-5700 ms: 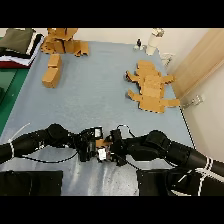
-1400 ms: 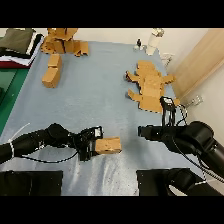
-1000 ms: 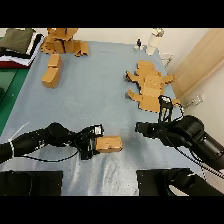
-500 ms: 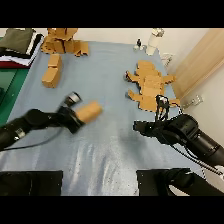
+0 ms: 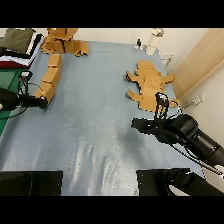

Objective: Fold the box.

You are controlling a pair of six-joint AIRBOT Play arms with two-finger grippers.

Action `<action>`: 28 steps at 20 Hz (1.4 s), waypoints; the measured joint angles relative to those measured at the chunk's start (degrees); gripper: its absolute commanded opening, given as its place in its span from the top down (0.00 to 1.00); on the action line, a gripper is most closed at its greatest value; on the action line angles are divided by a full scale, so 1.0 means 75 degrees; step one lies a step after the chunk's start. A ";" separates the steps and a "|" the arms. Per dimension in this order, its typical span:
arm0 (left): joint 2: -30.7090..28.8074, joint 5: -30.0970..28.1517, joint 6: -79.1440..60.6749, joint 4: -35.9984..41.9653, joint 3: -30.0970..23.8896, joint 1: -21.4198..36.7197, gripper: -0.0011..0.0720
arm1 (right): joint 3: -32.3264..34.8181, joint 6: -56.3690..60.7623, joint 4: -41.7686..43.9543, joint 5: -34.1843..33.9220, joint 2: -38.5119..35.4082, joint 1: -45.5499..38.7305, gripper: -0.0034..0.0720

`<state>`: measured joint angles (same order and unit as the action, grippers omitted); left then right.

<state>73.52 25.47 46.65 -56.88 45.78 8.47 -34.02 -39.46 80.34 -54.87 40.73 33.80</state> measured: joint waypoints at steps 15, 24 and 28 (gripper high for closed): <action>0.2687 0.0224 0.0545 -0.0090 0.2897 -0.0149 0.01 | 0.0000 0.0000 0.0003 0.0201 0.0000 0.0000 0.95; 0.2226 0.1719 0.0761 -0.0219 0.2975 0.0460 0.01 | 0.0000 0.0000 0.0207 0.0195 0.0003 0.0000 0.95; 0.1070 0.2716 0.1037 -0.0210 0.2990 0.1099 0.27 | -0.0017 -0.0306 0.0548 0.0184 0.0038 -0.0012 0.95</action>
<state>81.54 45.84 54.43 -58.46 68.20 16.71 -34.15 -41.76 84.44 -53.49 41.01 33.71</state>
